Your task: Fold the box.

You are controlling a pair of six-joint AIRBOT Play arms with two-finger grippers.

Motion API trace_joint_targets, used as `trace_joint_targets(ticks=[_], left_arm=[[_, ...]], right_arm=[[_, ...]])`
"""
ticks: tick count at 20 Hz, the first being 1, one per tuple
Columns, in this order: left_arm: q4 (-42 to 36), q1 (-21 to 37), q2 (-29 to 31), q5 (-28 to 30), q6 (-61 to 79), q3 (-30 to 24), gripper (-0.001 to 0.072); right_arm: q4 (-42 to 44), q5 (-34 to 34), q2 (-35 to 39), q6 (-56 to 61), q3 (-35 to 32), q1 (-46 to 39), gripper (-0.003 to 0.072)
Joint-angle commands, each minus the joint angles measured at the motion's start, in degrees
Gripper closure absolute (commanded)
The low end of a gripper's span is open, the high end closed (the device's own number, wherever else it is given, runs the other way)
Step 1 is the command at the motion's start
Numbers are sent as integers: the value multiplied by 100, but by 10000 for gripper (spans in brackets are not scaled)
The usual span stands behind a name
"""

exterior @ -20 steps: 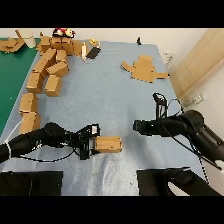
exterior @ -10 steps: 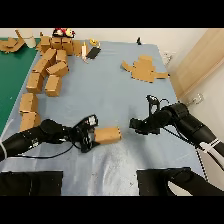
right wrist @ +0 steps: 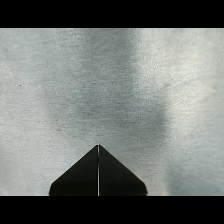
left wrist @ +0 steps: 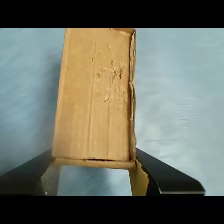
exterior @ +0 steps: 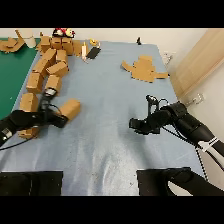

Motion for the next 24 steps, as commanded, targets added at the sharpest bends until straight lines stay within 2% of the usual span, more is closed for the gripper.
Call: trace_joint_targets(ticks=[1,3,6,11,18,21,24], left_arm=[[859,1423,48,-337,-1502,4,187],[861,1738,-11,-337,-1499,24,187],[852,1740,-286,-264,-1504,136,187],[769,1462,-944,55,-1506,597,186],[649,728,-2041,319,-1506,1624,186],[647,723,-2321,415,-1508,1989,186],[649,730,-2380,540,-1506,2039,187]], right_arm=[[2,24,0,-90,7,-2,682],[28,26,0,-90,7,0,682],[79,83,2,-90,7,0,682],[157,271,2,-90,7,17,682],[155,470,2,-90,7,15,682],[157,470,4,-90,7,17,682],[155,472,2,-90,7,17,682]])
